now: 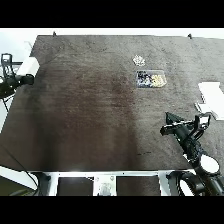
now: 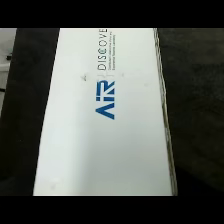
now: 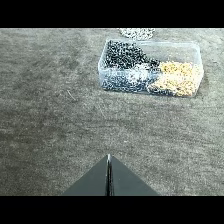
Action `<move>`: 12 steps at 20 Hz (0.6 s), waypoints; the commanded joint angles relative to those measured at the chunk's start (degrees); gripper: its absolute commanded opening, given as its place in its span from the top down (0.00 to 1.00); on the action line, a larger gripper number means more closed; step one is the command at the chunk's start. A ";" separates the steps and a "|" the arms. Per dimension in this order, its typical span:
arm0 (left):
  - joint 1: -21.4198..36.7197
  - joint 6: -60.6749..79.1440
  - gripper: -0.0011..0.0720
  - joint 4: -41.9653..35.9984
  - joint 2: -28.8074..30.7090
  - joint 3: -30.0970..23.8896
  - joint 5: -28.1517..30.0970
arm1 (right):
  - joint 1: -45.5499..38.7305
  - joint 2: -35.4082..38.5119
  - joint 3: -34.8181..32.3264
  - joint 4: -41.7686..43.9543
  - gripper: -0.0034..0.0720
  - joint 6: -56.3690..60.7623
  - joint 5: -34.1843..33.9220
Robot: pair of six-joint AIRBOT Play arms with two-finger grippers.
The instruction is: Fold the box and place the chain.
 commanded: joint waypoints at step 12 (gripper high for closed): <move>0.11 14.93 0.96 -14.53 -4.02 0.98 3.63 | 0.02 0.04 -0.02 0.00 0.95 0.02 0.00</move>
